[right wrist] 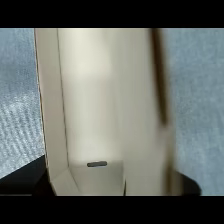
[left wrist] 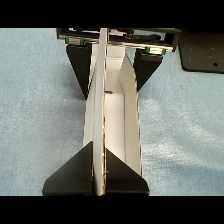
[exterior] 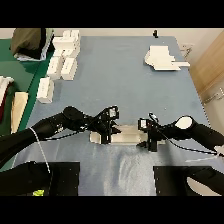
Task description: Fold the box.
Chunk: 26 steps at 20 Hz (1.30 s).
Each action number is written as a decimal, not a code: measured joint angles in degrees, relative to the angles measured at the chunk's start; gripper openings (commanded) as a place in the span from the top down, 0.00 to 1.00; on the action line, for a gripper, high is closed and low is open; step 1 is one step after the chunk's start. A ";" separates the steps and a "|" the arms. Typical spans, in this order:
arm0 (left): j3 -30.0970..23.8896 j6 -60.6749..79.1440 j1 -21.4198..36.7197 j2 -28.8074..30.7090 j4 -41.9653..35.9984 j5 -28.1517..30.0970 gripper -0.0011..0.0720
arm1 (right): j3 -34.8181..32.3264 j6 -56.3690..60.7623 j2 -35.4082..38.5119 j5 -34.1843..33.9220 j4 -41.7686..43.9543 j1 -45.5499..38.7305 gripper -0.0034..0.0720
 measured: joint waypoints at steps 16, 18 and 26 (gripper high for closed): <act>0.00 0.00 0.00 0.00 -0.02 -0.04 0.96 | -0.17 1.53 1.03 0.96 -2.67 0.07 0.14; 0.00 0.00 0.00 0.00 -0.02 -0.02 0.96 | -0.17 1.53 0.98 0.79 -2.54 0.07 0.14; 0.00 -0.02 0.00 0.00 -0.02 0.00 0.96 | -0.22 1.68 1.70 0.46 -2.45 0.07 0.28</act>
